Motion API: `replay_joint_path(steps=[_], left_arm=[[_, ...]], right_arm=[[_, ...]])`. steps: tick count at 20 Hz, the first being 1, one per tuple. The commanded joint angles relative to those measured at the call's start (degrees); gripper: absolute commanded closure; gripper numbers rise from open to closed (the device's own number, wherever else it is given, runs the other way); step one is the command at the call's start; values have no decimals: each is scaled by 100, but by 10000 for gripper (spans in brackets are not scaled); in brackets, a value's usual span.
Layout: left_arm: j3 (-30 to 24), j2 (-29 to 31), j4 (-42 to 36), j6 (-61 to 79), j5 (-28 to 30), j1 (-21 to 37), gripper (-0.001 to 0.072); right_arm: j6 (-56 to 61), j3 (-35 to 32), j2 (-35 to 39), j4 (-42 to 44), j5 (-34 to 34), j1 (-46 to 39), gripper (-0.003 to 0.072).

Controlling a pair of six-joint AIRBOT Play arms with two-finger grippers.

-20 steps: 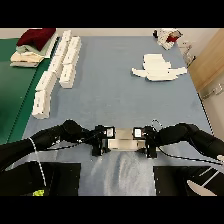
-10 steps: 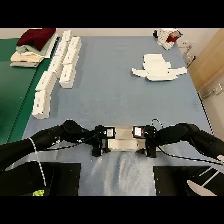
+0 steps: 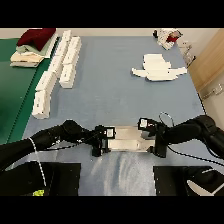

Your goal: Fold the box.

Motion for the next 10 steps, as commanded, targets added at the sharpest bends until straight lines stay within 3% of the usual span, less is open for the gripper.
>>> replay_joint_path(steps=[1, 3, 4, 6, 10], left_arm=[[7, 0, 0, -2, 9, 2, 254], [7, 0, 0, -2, 11, 2, 254], [7, 0, 0, -2, 9, 2, 254], [7, 0, 0, -2, 9, 2, 254], [7, 0, 0, -2, 11, 2, 254]], right_arm=[[2177, 382, 468, -431, -1213, -2, 22], [3471, 391, 581, 557, -1078, -2, 286], [3936, 354, 566, 1327, -660, -2, 467], [4103, 203, 437, 2629, 579, 70, 486], [4562, 260, -511, 2859, 1917, 525, 535]])
